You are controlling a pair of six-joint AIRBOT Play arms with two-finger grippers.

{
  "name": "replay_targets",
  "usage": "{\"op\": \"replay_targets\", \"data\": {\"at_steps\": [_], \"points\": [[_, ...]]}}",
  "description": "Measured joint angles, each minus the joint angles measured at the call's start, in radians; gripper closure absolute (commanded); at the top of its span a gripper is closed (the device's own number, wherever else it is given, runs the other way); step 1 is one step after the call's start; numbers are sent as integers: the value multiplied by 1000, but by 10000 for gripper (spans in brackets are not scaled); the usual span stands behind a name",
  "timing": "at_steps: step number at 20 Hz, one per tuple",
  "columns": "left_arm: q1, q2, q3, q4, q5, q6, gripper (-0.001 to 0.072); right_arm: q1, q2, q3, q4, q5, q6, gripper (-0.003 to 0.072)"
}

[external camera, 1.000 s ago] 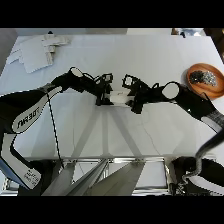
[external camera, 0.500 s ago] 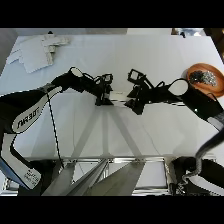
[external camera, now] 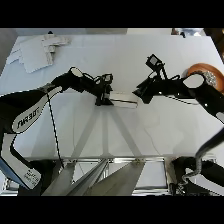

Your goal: Fold the box and place the chain.

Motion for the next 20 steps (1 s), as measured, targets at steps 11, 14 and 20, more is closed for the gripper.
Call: {"op": "replay_targets", "data": {"at_steps": [11, 14, 20], "points": [[0, 0, 0, 0, 0, 0, 316, 29, -98, 0, -22, 81, -200, 279], [0, 0, 0, 0, 0, 0, 316, 48, -101, -1, -31, 42, -235, 278], [0, 0, 0, 0, 0, 0, 316, 79, -102, -26, -77, -24, -301, 269]]}}
